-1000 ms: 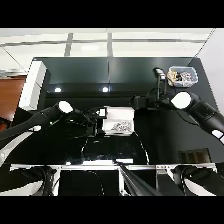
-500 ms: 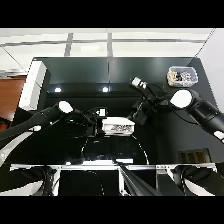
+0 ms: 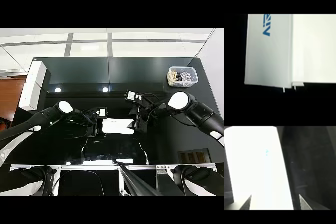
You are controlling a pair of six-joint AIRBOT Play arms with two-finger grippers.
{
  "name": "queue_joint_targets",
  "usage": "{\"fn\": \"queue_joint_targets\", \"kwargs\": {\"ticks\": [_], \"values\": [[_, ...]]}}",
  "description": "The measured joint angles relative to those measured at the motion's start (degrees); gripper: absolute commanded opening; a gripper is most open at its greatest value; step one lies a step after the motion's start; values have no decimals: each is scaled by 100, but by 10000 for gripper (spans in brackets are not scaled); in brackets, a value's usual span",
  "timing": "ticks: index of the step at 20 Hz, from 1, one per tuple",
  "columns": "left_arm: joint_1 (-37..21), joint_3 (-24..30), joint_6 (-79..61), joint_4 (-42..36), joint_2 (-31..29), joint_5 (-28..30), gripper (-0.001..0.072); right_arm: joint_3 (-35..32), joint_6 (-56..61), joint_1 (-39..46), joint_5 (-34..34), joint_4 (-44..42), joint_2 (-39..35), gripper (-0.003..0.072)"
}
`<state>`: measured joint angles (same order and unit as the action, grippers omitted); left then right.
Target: Fold the box and place the chain.
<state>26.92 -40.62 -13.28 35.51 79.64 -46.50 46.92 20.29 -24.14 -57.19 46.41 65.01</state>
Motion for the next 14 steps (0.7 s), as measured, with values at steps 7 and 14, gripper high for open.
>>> {"fn": "queue_joint_targets", "kwargs": {"ticks": [7, 14], "values": [[0, 0, 0, 0, 0, 0, 400, -59, -127, 0, -52, -103, 96, 713], [0, 0, 15, -4, 0, 4, 401, -76, -251, 0, -61, -118, 151, 261]]}}
